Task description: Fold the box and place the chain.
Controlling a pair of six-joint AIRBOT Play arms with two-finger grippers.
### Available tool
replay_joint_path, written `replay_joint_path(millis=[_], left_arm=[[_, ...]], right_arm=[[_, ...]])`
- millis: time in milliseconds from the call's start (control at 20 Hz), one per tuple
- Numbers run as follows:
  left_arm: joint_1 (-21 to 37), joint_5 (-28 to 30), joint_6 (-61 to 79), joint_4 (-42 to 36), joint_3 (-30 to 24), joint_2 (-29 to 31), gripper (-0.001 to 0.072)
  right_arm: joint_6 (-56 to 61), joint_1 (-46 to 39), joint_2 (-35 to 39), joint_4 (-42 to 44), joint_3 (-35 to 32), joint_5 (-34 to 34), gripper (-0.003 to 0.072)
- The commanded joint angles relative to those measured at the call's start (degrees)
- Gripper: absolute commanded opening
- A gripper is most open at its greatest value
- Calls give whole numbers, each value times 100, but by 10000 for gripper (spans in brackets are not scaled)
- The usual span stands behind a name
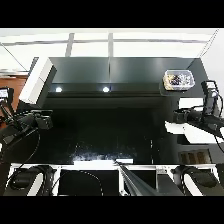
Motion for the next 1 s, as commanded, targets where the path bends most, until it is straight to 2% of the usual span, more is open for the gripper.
replay_joint_path(millis=[0,200,300,550,600,700,750,800,850,900,950], left_arm=[[-4,0,2,0,-2,7,32],[-4,76,2,-9,-4,4,33],[-4,671,-4,-33,-4,-39,33],[-4,1443,-4,-50,-4,-269,33],[-20,1602,-2,-63,-7,-420,68],[-131,1849,-2,-105,-2,-822,703],[-212,1784,17,-116,20,-1029,711],[-332,1572,81,-107,66,-1246,711],[-459,1325,219,-111,111,-1447,711],[-584,1178,251,-109,122,-1606,711],[-704,1060,251,-111,122,-1749,711]], right_arm=[[2,7,4,2,-2,2,15],[2,7,4,2,-2,2,15],[0,7,4,2,-2,2,15],[2,9,2,85,-2,-1322,15],[2,9,2,243,-2,-1469,15],[2,9,2,463,-2,-1591,15],[2,9,2,549,-2,-1591,17],[2,9,2,629,-2,-1576,156],[2,11,2,645,-2,-1519,638],[2,9,2,640,-2,-1434,682],[-2,7,0,555,-2,-1335,682]])
